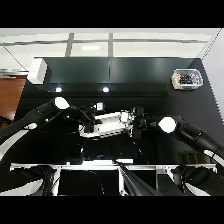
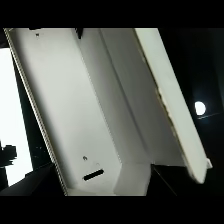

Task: Fold the box and place the chain.

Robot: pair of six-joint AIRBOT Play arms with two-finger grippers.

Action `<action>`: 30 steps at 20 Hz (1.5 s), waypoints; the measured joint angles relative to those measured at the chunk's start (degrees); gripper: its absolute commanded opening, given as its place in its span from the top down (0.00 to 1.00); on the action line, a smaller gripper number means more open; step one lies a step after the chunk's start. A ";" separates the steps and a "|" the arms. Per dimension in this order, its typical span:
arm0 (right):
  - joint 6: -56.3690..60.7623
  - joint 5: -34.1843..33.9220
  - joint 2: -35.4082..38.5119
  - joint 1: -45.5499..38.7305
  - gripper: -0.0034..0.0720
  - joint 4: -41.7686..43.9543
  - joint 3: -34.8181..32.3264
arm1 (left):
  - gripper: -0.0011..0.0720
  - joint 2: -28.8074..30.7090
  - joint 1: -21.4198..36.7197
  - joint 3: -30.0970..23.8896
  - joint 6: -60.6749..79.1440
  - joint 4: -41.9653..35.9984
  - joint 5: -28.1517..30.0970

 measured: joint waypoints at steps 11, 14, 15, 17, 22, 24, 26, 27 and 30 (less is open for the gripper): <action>-6.62 2.25 -0.63 -1.31 0.02 7.21 0.00 | 0.95 0.00 -0.02 0.00 0.09 0.15 -0.13; -13.05 4.98 -1.81 -4.04 0.02 14.10 0.00 | 0.95 0.00 -0.02 0.00 0.09 0.09 -0.04; -15.26 6.67 -2.38 -4.85 0.02 16.37 0.00 | 0.95 0.00 -0.02 0.00 0.09 0.09 -0.04; -18.95 9.33 -3.80 -5.46 0.02 19.61 0.00 | 0.95 0.00 -0.02 0.00 0.09 0.15 -0.09; -23.34 11.10 -8.35 -4.92 0.02 22.84 0.02 | 0.95 0.00 -0.02 0.00 0.24 0.20 -0.26; -24.00 10.93 -9.92 -4.79 0.02 22.99 0.02 | 0.95 0.00 -0.02 0.00 0.15 0.17 -0.44; -24.37 10.71 -11.02 -4.74 0.02 22.43 0.02 | 0.95 0.00 -0.02 0.00 0.07 0.13 -0.68; -24.44 10.67 -11.37 -4.74 0.02 22.29 0.02 | 0.95 0.00 -0.02 0.00 0.07 0.13 -0.72; -24.33 10.36 -11.89 -4.74 0.02 21.64 0.02 | 0.95 0.00 -0.02 0.00 0.02 0.07 -1.05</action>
